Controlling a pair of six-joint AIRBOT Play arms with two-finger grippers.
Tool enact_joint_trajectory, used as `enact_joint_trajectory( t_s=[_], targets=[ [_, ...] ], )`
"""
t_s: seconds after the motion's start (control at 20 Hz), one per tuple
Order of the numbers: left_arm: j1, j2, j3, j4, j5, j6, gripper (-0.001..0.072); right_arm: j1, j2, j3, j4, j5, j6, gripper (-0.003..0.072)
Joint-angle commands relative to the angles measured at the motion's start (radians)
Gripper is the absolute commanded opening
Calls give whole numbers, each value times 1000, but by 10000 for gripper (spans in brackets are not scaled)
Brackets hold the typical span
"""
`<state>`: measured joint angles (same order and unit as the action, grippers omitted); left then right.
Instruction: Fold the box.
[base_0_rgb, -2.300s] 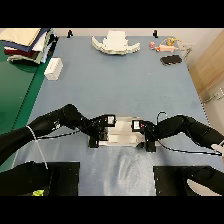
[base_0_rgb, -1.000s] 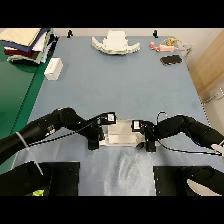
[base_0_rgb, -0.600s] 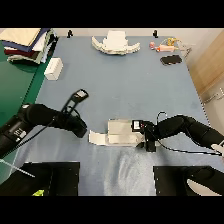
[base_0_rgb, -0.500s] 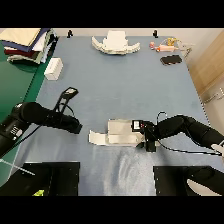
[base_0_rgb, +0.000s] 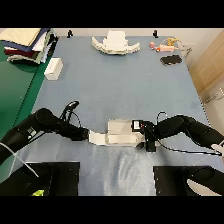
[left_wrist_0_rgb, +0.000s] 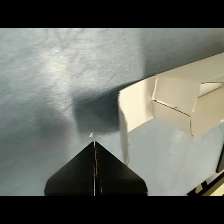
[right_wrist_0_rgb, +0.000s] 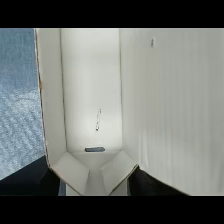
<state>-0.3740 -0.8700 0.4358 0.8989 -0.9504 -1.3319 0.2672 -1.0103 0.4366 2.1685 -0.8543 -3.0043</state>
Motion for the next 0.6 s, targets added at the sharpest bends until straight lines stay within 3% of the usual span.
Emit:
enact_joint_trajectory(
  t_s=[0.0, 0.2, 0.55],
  targets=[
    [-119, -71, -17, -97, 130, 0, 13, 0, 1, 1, 0, 0, 0, 499],
    [-192, -111, -16, -144, 180, 0, 14, 0, 1, 1, 0, 0, 0, 499],
    [-192, -103, 92, -159, 76, 0, 16, 0, 1, 1, 0, 0, 0, 499]
  ],
)
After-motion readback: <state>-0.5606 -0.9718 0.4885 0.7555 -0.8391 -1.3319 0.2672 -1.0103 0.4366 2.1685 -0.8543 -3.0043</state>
